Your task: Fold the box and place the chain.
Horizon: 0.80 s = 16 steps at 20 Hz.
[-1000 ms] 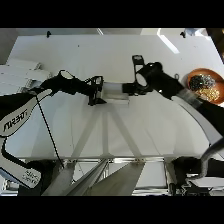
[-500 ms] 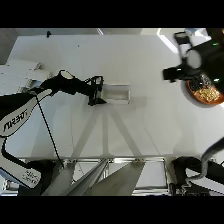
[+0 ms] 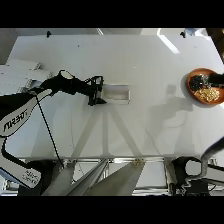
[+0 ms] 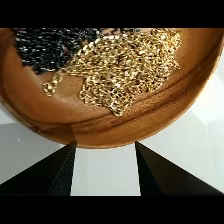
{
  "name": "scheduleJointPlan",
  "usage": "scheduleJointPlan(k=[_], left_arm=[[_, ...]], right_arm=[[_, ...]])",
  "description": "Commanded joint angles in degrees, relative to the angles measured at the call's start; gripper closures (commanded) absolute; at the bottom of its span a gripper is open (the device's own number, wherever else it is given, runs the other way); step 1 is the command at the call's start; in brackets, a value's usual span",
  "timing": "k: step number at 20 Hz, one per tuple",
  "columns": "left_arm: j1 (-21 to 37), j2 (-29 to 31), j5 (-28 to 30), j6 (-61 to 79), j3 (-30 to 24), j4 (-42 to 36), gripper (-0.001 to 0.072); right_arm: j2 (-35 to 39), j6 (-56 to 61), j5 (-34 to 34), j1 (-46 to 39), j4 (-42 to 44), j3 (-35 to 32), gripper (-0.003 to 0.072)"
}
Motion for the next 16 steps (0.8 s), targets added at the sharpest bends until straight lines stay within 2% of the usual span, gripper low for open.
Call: scheduleJointPlan(k=[1,5,7,9,10,11,12,13,15,16], left_arm=[[0.0,0.0,0.0,0.0,0.0,0.0,0.0414],[0.0,0.0,0.0,0.0,0.0,0.0,0.0414],[0.0,0.0,0.0,0.0,0.0,0.0,0.0414],[0.0,0.0,0.0,0.0,0.0,0.0,0.0414],[0.0,0.0,0.0,0.0,0.0,0.0,0.0414],[0.0,0.0,0.0,0.0,0.0,0.0,0.0414],[0.0,0.0,0.0,0.0,0.0,0.0,0.0414],[0.0,0.0,0.0,0.0,0.0,0.0,0.0414],[0.0,0.0,0.0,0.0,0.0,0.0,0.0414],[0.0,0.0,0.0,0.0,0.0,0.0,0.0414]], right_arm=[[-6.4,-4.9,-3.7,-8.0,3.8,0.0,0.0246],[-11.3,-9.5,-9.6,-9.0,7.6,0.0,0.0246],[-12.9,-9.5,-10.1,-9.0,7.7,0.0,0.0237],[-14.5,-9.5,-10.1,-9.0,8.3,0.0,0.0161],[-15.1,-9.5,-10.3,-9.0,8.9,0.0,0.0166],[-15.7,-9.6,-10.8,-9.0,9.6,0.0,0.0233],[-15.9,-9.6,-11.4,-9.0,10.0,0.0,0.0341],[-16.0,-9.6,-12.2,-9.0,10.4,0.0,0.0401],[-16.0,-9.6,-12.3,-9.0,11.1,0.0,0.0472],[-16.0,-9.6,-11.1,-9.0,11.6,0.0,0.0571]])
